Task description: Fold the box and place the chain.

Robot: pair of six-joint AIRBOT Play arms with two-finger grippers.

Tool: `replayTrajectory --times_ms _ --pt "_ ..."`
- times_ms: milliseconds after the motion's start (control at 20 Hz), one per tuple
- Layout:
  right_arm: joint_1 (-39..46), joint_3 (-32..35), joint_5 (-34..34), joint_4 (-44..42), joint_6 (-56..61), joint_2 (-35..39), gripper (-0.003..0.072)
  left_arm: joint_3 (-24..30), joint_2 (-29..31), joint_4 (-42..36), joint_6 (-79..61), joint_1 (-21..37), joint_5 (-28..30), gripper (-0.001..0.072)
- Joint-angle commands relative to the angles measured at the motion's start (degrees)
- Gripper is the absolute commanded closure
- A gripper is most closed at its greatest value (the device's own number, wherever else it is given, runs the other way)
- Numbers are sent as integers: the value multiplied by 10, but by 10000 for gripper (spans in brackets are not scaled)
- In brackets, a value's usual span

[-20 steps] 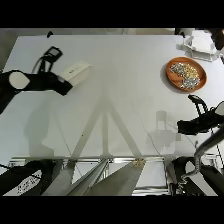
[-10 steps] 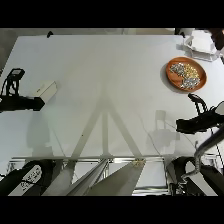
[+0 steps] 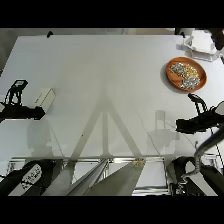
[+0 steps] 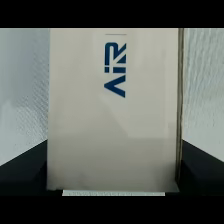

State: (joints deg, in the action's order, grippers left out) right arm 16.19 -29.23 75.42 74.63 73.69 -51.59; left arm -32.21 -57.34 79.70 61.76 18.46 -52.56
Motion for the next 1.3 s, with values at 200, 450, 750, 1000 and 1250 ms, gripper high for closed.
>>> replayTrajectory --times_ms 200,450,750,1000,1250 --pt "0 0 0 0 0 0 674 2 0 7 3 1 -23 186" --pt "0 0 0 0 0 0 674 2 0 7 15 1 -10 15" --pt "0 0 0 0 0 0 674 2 72 9 18 -11 8 16" --pt "0 0 1 0 0 0 674 2 202 -2 45 -59 -2 18" --pt "0 0 1 0 0 0 674 2 250 -26 45 -138 -89 18"
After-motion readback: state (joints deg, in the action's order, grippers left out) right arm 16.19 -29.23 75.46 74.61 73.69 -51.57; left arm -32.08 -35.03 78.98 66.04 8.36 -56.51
